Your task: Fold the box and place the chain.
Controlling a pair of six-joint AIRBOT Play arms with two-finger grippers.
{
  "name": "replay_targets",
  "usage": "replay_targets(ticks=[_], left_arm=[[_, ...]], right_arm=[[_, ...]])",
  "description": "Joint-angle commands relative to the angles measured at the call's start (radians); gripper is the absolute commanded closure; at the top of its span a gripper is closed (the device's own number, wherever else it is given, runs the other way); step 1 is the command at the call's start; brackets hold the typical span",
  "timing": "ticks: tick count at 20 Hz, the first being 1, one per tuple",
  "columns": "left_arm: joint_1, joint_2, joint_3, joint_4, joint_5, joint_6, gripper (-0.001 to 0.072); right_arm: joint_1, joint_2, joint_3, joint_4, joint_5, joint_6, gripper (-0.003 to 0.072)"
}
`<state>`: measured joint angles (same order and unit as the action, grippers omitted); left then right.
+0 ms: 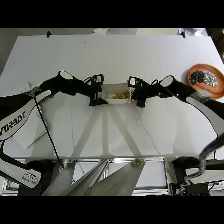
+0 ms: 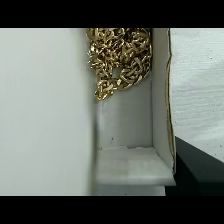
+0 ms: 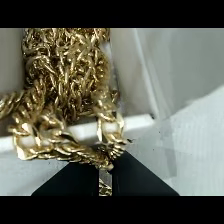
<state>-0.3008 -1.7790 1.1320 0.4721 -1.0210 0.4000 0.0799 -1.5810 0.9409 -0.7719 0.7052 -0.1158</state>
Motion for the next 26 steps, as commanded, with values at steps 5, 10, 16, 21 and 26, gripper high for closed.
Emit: replay_targets(ticks=[5,10,16,21,26], left_arm=[[0.0,0.0,0.0,0.0,0.0,0.0,0.0383],[0.0,0.0,0.0,0.0,0.0,0.0,0.0383],[0.0,0.0,0.0,0.0,0.0,0.0,0.0383],[0.0,0.0,0.0,0.0,0.0,0.0,0.0383],[0.0,0.0,0.0,0.0,0.0,0.0,0.0383]], right_arm=[[0.002,0.089,-0.001,-0.157,-0.015,0.25,0.0679],[0.002,0.218,0.0,-0.141,-0.012,0.322,0.0679],[0.002,0.396,0.001,-0.022,-0.006,0.329,0.0681],[0.002,0.488,0.003,0.08,0.11,0.329,0.0681],[0.002,0.501,0.003,0.192,0.141,0.313,0.0681]])
